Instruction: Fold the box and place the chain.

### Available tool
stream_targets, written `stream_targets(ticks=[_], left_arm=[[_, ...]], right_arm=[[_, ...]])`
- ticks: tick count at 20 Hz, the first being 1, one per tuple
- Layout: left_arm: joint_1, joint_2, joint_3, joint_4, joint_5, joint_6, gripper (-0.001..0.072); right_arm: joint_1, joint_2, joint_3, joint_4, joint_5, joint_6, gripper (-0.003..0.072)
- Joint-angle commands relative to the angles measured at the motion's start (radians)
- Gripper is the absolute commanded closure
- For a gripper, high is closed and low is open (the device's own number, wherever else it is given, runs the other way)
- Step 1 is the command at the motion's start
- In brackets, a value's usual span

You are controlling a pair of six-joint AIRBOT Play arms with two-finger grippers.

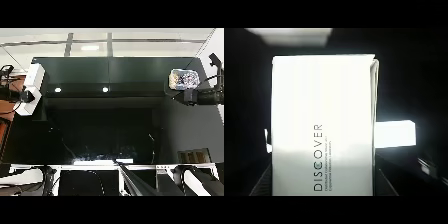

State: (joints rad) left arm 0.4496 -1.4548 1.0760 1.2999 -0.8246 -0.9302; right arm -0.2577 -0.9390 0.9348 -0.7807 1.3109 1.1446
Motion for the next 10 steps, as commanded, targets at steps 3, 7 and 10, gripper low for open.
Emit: stream_targets(ticks=[3,7,10], left_arm=[[0.003,-0.059,0.028,-0.028,0.137,0.089,0.0446],[0.000,-0.035,0.035,-0.029,0.126,0.077,0.0007],[0.000,0.031,0.082,-0.027,0.051,0.045,0.0007]], right_arm=[[0.057,0.001,-0.002,0.001,-0.071,0.041,0.0675],[0.061,0.001,-0.001,0.002,-0.081,0.042,0.0675],[0.061,0.001,-0.001,0.002,-0.077,0.041,0.0675]])
